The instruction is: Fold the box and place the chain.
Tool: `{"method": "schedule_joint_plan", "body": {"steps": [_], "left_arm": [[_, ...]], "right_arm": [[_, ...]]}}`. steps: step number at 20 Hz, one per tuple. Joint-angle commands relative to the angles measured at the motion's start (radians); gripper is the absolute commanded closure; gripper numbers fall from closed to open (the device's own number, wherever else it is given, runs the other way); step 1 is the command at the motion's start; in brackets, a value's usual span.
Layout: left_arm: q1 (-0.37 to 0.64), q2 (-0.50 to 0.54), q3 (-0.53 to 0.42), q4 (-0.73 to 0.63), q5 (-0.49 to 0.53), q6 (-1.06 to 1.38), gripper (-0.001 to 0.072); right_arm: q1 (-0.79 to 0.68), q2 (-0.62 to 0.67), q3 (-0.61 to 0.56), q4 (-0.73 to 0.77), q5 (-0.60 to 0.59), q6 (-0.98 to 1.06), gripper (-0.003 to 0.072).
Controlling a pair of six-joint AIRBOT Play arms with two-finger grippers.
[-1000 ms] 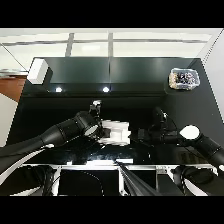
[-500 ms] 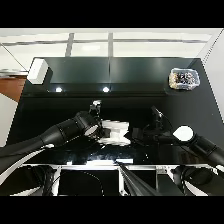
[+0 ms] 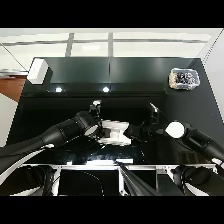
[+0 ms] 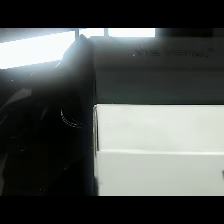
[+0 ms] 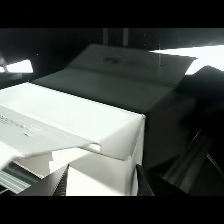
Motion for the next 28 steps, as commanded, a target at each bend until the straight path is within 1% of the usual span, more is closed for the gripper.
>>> {"method": "schedule_joint_plan", "body": {"steps": [1, 4, 6, 8, 13, 16, 18, 23, 28], "left_arm": [[0.0, -0.001, 0.0, 0.0, 0.0, 0.0, 0.0682], [0.0, -0.001, 0.0, 0.0, 0.0, 0.0, 0.0682], [0.0, -0.001, 0.0, 0.0, 0.0, 0.0, 0.0682], [0.0, -0.001, 0.0, 0.0, 0.0, 0.0, 0.0682], [0.0, -0.001, 0.0, 0.0, 0.001, 0.0, 0.0682], [0.0, -0.001, 0.0, 0.0, 0.001, 0.0, 0.0682], [0.0, -0.001, 0.0, 0.0, 0.001, 0.0, 0.0682], [0.0, -0.001, 0.0, 0.0, 0.002, 0.0, 0.0682], [0.0, -0.001, 0.0, 0.0, 0.004, 0.0, 0.0682]], "right_arm": [[0.031, -0.042, 0.053, -0.061, 0.02, 0.077, 0.0224], [0.05, -0.047, 0.07, -0.146, 0.05, 0.139, 0.0225], [0.067, -0.047, 0.074, -0.172, 0.05, 0.161, 0.0226], [0.082, -0.051, 0.076, -0.173, 0.048, 0.17, 0.0315], [0.094, -0.052, 0.076, -0.179, 0.02, 0.19, 0.0316], [0.102, -0.053, 0.08, -0.225, 0.028, 0.237, 0.032], [0.116, -0.072, 0.109, -0.272, 0.061, 0.261, 0.0321], [0.175, -0.177, 0.207, -0.428, 0.168, 0.372, 0.0322], [0.225, -0.227, 0.266, -0.504, 0.193, 0.451, 0.0322]]}}
